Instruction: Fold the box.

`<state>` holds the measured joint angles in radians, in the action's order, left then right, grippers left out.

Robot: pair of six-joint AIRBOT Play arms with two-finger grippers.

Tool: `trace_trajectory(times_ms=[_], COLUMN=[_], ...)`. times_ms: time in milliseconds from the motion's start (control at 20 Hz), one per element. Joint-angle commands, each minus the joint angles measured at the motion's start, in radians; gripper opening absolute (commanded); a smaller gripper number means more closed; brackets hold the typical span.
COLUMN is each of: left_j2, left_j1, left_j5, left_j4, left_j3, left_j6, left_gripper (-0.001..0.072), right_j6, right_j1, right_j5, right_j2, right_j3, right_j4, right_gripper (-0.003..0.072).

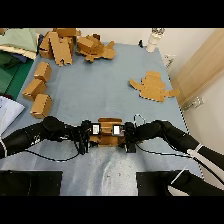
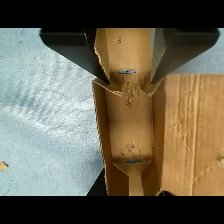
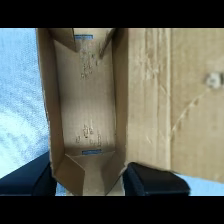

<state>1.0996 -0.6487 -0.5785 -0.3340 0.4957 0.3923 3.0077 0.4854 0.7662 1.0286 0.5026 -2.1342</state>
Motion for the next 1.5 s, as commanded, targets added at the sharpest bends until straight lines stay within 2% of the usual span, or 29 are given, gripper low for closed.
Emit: trace_trajectory(times_ms=[0,100,150,200,250,300,600,800,950,1050,1100,1250,1350,1450], left_j2=[0.001,0.0,-0.001,-0.006,-0.018,-0.034,-0.179,-0.322,-0.431,-0.496,-0.517,-0.517,-0.488,-0.449], left_j1=[0.0,0.0,0.002,0.005,0.008,0.008,0.008,0.011,0.093,0.199,0.25,0.353,0.342,0.314], left_j5=[0.002,0.002,0.002,0.002,0.0,0.002,-0.008,-0.006,-0.013,-0.087,-0.146,-0.322,-0.325,-0.268], left_j4=[0.0,0.0,-0.006,-0.035,-0.086,-0.15,-0.322,-0.496,-0.701,-0.857,-0.896,-0.858,-0.74,-0.628], left_j3=[0.002,0.002,0.002,0.002,0.002,0.002,0.002,0.002,0.002,0.002,-0.002,-0.055,-0.108,-0.135], left_j6=[-0.001,-0.002,-0.01,-0.042,-0.059,-0.089,-0.379,-0.649,-1.2,-1.652,-1.804,-1.973,-1.973,-1.974], left_gripper=[0.0411,0.0409,0.0368,0.017,0.0047,0.0012,0.0012,0.0012,0.0012,0.0012,0.0012,0.0012,0.0012,0.0012], right_j6=[0.001,0.001,0.001,0.001,0.001,0.001,0.001,0.001,0.001,0.001,0.001,0.001,0.001,0.001], right_j1=[0.001,0.001,0.001,0.001,0.001,0.001,0.001,0.001,0.001,0.001,0.001,0.001,0.001,0.001], right_j5=[0.002,0.002,0.002,0.002,0.002,0.002,0.002,0.002,0.002,0.002,0.002,0.002,0.002,0.002], right_j2=[0.0,0.0,0.0,0.0,0.0,0.0,0.0,0.0,0.0,0.0,0.0,0.0,0.0,0.0], right_j3=[0.0,0.0,0.0,0.0,0.0,0.0,0.0,0.0,0.0,0.0,0.0,0.0,0.0,0.0], right_j4=[-0.001,-0.001,-0.001,-0.001,-0.001,-0.001,-0.001,-0.001,-0.001,-0.001,-0.001,-0.001,-0.001,-0.001], right_gripper=[0.0541,0.0541,0.0541,0.0541,0.0541,0.0541,0.0541,0.0541,0.0541,0.0541,0.0542,0.0542,0.0541,0.0541])
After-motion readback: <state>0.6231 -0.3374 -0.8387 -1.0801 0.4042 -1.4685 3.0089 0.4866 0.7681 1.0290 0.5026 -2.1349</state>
